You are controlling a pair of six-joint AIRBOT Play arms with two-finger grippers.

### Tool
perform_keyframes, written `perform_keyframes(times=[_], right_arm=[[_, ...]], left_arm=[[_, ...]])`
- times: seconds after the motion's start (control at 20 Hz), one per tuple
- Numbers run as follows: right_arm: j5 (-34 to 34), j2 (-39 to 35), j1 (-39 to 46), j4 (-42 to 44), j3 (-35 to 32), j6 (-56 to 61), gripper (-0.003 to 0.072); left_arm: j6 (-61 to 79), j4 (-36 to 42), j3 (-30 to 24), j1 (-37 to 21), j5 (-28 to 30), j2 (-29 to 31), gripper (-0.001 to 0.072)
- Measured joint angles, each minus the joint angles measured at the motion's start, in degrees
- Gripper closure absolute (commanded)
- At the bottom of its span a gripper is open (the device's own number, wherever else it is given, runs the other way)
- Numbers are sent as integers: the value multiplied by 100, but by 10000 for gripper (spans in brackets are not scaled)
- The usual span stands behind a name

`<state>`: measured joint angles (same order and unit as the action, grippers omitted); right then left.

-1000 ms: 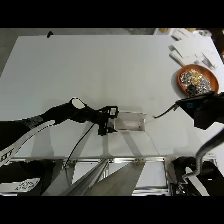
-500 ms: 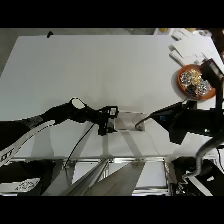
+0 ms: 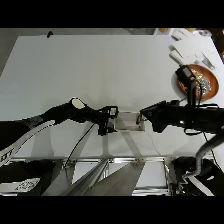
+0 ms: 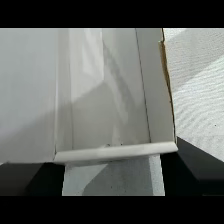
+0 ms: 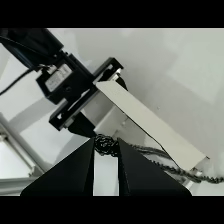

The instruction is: Fold the box and place the chain.

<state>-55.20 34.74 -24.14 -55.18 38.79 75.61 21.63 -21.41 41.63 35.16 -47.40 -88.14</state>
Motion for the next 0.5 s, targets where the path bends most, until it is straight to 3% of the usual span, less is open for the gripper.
perform_keyframes(times=[0.4, 0.45, 0.5], right_arm=[[234, 667, -2, 275, -605, -852, 671], [236, 761, -2, 278, -623, -929, 660], [229, 863, -2, 282, -634, -977, 594]], left_arm=[[0, 0, 0, 0, 0, 0, 317], [0, 0, 0, 0, 0, 0, 317], [0, -2, 0, 0, 0, 0, 317]])
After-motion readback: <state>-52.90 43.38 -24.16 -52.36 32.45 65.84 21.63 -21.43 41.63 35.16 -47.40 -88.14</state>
